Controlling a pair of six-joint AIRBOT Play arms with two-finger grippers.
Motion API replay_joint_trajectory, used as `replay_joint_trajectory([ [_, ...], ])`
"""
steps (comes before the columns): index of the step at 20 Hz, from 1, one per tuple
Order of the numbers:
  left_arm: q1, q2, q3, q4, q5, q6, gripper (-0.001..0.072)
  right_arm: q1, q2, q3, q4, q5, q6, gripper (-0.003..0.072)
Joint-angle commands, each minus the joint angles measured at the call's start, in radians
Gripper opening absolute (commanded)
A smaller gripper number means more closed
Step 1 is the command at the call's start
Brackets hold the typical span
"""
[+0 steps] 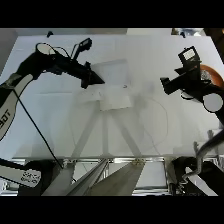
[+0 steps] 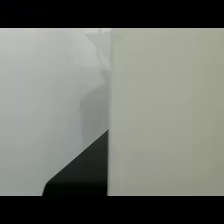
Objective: Fold the box and place the chain.
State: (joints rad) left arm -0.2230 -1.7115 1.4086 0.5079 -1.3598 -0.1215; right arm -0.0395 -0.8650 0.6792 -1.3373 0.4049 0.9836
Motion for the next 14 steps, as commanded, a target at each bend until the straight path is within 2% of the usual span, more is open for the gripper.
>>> replay_joint_trajectory([
  [1,-0.060,-0.087,-0.008,-0.015,0.027,0.187,0.0004,0.000,0.000,0.001,-0.002,-0.006,0.005,0.0717],
  [5,-0.127,-0.109,-0.008,0.185,0.102,0.161,0.0004,0.000,0.000,0.001,-0.002,-0.006,0.005,0.0717],
  [14,-0.133,-0.153,-0.008,0.176,0.156,0.162,0.0007,0.000,0.000,0.001,0.002,-0.006,0.015,0.0717],
])
